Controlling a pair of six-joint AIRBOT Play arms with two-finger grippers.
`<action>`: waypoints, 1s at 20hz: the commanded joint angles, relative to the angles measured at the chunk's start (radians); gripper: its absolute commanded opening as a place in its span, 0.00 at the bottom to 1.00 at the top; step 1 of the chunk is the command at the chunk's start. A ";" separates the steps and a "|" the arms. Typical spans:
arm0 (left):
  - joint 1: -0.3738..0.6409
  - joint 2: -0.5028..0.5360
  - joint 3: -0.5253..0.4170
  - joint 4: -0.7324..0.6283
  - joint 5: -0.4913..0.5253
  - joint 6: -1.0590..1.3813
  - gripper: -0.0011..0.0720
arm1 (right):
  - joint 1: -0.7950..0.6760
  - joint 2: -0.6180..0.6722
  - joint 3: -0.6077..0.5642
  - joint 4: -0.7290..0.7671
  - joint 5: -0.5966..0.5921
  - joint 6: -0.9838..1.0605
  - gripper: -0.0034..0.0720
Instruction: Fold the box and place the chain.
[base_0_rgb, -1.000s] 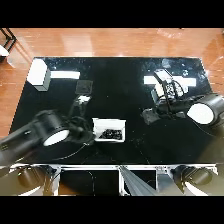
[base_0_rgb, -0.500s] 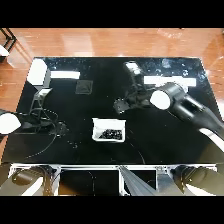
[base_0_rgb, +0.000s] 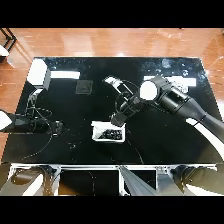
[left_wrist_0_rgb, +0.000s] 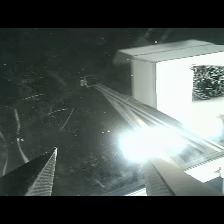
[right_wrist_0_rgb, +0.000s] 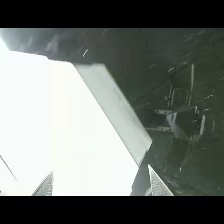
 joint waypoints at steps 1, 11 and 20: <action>0.006 0.001 -0.001 -0.023 -0.001 0.010 0.87 | 0.001 -0.004 0.005 0.046 0.066 -0.172 0.98; 0.006 0.001 -0.001 -0.023 0.000 0.009 0.87 | 0.002 -0.039 0.005 0.087 0.073 -0.363 0.98; 0.006 0.001 -0.001 -0.023 0.000 0.010 0.87 | 0.009 -0.072 0.005 0.097 0.103 -0.362 0.98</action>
